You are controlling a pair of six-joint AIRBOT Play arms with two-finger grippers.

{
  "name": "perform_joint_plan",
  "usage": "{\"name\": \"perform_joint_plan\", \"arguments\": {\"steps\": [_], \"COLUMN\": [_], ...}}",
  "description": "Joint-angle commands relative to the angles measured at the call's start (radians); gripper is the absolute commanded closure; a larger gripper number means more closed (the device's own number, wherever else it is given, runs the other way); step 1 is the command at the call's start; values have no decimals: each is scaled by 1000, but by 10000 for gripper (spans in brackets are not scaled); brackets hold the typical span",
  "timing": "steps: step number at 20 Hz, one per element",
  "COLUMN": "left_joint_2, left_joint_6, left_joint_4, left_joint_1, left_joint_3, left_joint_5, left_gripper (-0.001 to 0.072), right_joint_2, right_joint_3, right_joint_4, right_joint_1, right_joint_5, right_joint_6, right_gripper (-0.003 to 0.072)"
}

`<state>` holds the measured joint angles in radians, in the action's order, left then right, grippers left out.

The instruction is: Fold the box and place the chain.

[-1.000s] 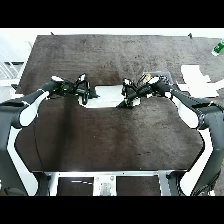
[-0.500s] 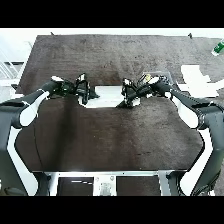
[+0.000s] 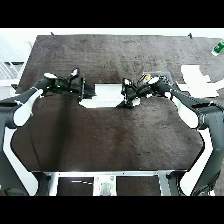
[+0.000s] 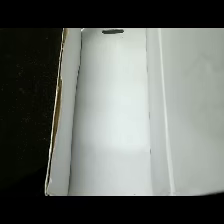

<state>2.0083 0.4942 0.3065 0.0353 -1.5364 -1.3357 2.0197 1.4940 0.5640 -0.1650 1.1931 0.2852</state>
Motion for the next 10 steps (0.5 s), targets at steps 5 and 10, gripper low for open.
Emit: {"name": "perform_joint_plan", "arguments": {"steps": [5,10], "left_joint_2": [-51,-277], "left_joint_6": [-180,-276], "left_joint_4": [-21,-11], "left_joint_1": [-93,-92], "left_joint_3": [-77,14], "left_joint_5": [-278,-152], "left_gripper": [693,696], "right_joint_2": [1,0], "right_joint_3": [0,0], "right_joint_4": [1,1], "right_joint_1": [0,0], "right_joint_5": [2,2], "right_joint_6": [0,0], "right_gripper": [263,263]}}
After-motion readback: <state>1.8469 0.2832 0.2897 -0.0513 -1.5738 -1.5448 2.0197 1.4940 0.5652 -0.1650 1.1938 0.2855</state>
